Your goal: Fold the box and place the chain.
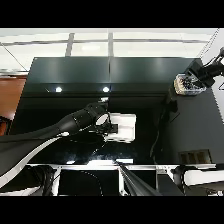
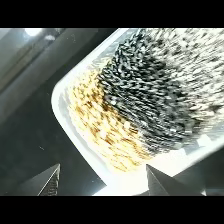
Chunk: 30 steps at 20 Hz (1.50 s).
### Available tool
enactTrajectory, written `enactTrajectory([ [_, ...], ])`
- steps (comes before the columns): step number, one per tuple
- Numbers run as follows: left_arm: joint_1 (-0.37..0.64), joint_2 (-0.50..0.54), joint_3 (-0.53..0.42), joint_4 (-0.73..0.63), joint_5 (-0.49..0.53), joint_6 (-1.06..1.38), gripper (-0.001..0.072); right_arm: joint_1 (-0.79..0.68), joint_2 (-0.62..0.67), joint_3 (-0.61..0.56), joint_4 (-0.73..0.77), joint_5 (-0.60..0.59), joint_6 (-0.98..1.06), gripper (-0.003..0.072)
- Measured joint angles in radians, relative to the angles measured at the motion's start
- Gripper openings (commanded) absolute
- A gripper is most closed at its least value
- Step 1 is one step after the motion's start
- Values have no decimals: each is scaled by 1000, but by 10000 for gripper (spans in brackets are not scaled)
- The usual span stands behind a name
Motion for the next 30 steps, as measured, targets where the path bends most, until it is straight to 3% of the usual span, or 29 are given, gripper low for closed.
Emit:
enactTrajectory([
  [4,0,0,0,0,-1,0,31,-15,-106,85,61,51,105,606],
  [10,0,0,0,0,-2,1,31,-20,-184,113,101,60,158,606],
  [17,0,0,0,0,-2,1,32,-30,-217,130,135,34,171,605],
  [30,0,0,0,0,-2,1,31,-72,-228,219,119,154,143,605],
])
